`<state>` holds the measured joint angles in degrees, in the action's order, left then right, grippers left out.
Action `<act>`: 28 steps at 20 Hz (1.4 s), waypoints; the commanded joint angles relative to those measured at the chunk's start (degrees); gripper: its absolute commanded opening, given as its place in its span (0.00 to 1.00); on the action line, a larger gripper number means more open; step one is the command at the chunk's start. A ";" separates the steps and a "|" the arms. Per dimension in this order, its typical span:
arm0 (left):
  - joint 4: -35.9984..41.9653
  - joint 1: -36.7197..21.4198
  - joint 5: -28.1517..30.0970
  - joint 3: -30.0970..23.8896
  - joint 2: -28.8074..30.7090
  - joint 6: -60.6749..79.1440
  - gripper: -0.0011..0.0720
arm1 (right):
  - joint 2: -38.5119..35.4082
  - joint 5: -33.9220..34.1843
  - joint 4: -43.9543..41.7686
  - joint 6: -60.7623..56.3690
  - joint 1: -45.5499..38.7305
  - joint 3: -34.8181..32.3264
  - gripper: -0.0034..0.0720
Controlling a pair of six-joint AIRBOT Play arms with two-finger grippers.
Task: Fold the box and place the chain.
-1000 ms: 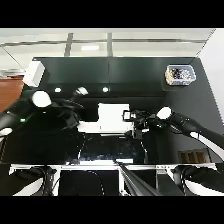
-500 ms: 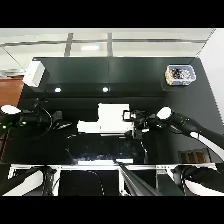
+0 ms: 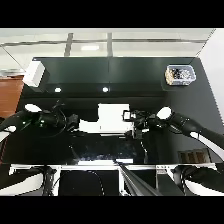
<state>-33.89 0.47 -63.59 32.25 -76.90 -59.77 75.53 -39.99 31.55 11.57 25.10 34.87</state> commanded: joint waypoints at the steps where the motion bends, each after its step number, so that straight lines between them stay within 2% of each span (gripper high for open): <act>1: 0.76 3.76 -0.35 2.45 -1.25 3.37 0.05 | 0.04 -0.02 0.00 0.00 0.02 0.02 0.39; 5: 10.71 3.67 -6.19 3.76 -2.84 10.93 0.05 | 0.02 -0.02 0.00 0.00 0.02 0.02 0.39; 6: 10.99 3.69 -7.23 4.50 -2.99 11.02 0.10 | 0.02 -0.02 0.00 0.00 0.02 0.02 0.39; 7: 10.95 3.69 -7.98 5.20 -2.99 10.99 0.37 | 0.04 -0.02 0.00 0.00 0.02 0.02 0.39; 8: 10.93 3.69 -8.72 5.95 -2.99 10.93 0.76 | 0.02 -0.02 0.00 0.00 0.02 0.02 0.39; 9: 10.82 3.76 -9.18 6.62 -2.97 10.88 0.85 | 0.02 -0.02 0.00 0.00 0.02 0.02 0.39; 16: 7.72 9.25 -7.76 9.75 -2.99 6.27 0.84 | 0.02 -0.02 0.00 0.00 0.02 0.02 0.39; 19: 1.92 12.00 -6.62 11.54 -2.97 1.33 0.81 | 0.02 -0.04 0.00 0.00 0.02 0.02 0.39; 20: -0.11 12.90 -6.49 12.35 -2.97 -0.72 0.72 | 0.02 -0.04 0.00 0.00 0.02 0.02 0.39; 21: -1.66 13.64 -6.29 13.03 -2.97 -2.54 0.69 | 0.02 -0.02 0.00 0.00 0.02 0.02 0.39; 25: -5.99 17.64 -3.04 15.61 -2.97 -8.72 0.69 | 0.02 -0.02 0.00 0.00 0.02 0.02 0.39; 28: -13.09 21.64 -0.26 18.01 -2.97 -17.31 0.69 | 0.02 -0.02 0.00 0.00 0.02 0.02 0.39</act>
<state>-40.21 18.76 -66.85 48.18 -79.85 -68.64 75.53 -39.99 31.55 11.57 25.10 34.87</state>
